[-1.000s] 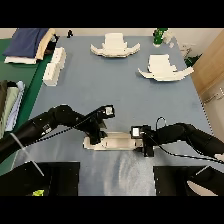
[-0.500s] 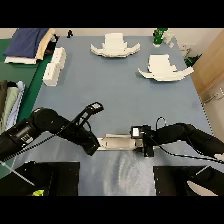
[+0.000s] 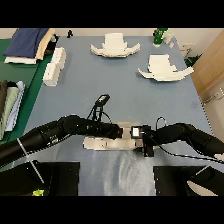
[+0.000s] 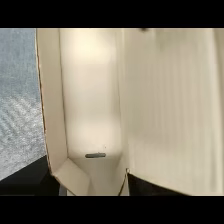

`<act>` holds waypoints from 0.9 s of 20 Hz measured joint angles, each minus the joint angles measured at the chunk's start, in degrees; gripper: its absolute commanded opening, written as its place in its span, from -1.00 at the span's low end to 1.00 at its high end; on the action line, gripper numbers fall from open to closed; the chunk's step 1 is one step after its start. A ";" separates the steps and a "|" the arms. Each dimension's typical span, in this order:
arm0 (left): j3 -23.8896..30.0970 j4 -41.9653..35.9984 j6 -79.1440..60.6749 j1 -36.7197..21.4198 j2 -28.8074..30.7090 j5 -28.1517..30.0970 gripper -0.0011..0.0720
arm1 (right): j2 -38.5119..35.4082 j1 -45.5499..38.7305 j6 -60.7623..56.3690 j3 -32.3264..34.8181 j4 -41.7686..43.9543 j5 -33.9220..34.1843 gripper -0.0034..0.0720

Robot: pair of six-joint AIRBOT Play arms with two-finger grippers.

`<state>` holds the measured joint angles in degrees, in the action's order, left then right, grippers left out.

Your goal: Fold the box.

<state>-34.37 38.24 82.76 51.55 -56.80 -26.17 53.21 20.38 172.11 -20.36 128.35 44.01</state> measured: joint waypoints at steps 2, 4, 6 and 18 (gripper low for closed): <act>0.02 -0.07 1.75 -2.27 -1.70 1.51 -0.93 | 0.00 0.00 -0.11 0.00 0.02 0.02 0.40; 0.00 0.72 4.02 -4.81 -3.19 1.33 -0.93 | 0.00 0.00 -0.13 0.00 0.02 0.00 0.40; -0.02 2.51 6.88 -6.95 -4.57 -0.42 -0.93 | -0.02 0.00 -0.13 0.00 0.02 0.00 0.40; -1.73 7.54 7.63 -10.49 -9.25 -4.72 -0.93 | 0.00 0.00 0.07 0.00 -0.02 -0.02 0.40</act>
